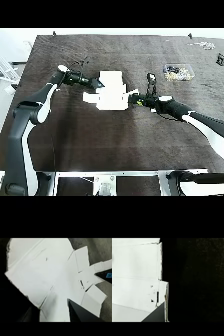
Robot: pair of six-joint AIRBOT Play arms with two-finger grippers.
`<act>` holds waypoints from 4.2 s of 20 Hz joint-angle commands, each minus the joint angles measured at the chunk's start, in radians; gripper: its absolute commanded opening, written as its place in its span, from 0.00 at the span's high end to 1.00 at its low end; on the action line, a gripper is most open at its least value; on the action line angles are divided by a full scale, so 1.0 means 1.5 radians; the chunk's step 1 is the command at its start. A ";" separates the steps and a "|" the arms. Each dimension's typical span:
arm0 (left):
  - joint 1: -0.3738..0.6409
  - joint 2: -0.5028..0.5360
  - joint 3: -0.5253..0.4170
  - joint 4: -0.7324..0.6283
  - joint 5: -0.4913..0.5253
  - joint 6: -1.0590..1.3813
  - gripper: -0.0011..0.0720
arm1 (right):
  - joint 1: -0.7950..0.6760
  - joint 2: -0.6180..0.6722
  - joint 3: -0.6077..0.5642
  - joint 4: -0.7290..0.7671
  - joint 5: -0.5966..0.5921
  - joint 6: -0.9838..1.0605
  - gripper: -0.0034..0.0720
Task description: Fold the box and place the chain.
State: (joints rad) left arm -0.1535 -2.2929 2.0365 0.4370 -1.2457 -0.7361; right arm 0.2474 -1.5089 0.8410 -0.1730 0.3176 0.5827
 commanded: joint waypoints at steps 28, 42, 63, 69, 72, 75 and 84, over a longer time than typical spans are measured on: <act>0.002 0.000 0.001 0.005 -0.022 0.023 0.66 | 0.000 0.000 0.000 0.000 0.000 0.000 0.95; 0.002 0.000 0.000 -0.008 -0.054 0.169 0.96 | -0.035 0.010 0.001 0.000 0.000 0.000 0.40; 0.002 0.087 -0.190 -0.091 -0.030 0.662 0.97 | -0.129 0.027 0.001 0.000 0.000 -0.012 0.40; 0.002 0.096 -0.222 -0.110 -0.014 0.727 0.97 | -0.129 0.027 0.000 -0.002 0.000 -0.013 0.40; 0.002 0.097 -0.232 -0.133 -0.010 0.744 0.97 | -0.129 0.026 0.000 -0.002 0.000 -0.030 0.40; 0.002 0.111 -0.268 -0.151 0.024 0.788 0.97 | -0.129 0.026 0.000 -0.003 0.000 -0.030 0.40; 0.002 0.123 -0.294 -0.151 0.036 0.816 0.97 | -0.129 0.026 -0.003 -0.002 0.000 -0.030 0.40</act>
State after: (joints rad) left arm -0.1509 -2.1105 1.5993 0.2020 -1.1950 0.4786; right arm 0.0532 -1.4696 0.8375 -0.1768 0.3176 0.5381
